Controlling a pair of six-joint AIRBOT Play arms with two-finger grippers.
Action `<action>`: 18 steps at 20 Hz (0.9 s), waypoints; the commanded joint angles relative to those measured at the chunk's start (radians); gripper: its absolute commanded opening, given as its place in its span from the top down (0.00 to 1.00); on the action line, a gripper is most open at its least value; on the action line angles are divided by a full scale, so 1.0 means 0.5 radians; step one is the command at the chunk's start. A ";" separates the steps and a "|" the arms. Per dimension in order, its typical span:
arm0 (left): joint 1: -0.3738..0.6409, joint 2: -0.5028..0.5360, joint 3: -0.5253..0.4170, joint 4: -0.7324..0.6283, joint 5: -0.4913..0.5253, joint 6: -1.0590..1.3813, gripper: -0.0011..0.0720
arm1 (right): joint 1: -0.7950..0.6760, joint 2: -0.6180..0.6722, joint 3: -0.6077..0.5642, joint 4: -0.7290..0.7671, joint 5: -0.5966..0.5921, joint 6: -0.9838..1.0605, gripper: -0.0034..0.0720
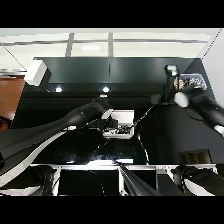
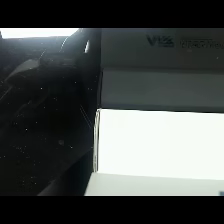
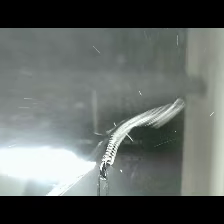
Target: Fold the box and place the chain.
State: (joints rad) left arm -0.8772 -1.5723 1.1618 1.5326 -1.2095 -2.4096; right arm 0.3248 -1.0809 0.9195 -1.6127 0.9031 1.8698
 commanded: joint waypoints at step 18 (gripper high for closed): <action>0.000 -0.001 -0.001 0.000 0.000 0.001 0.94 | -0.074 0.536 1.100 1.617 0.870 -0.938 0.93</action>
State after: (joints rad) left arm -0.8772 -1.5723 1.1622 1.5322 -1.2091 -2.4096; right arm 0.2878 -0.8135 1.4300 -0.9157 1.3346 1.4292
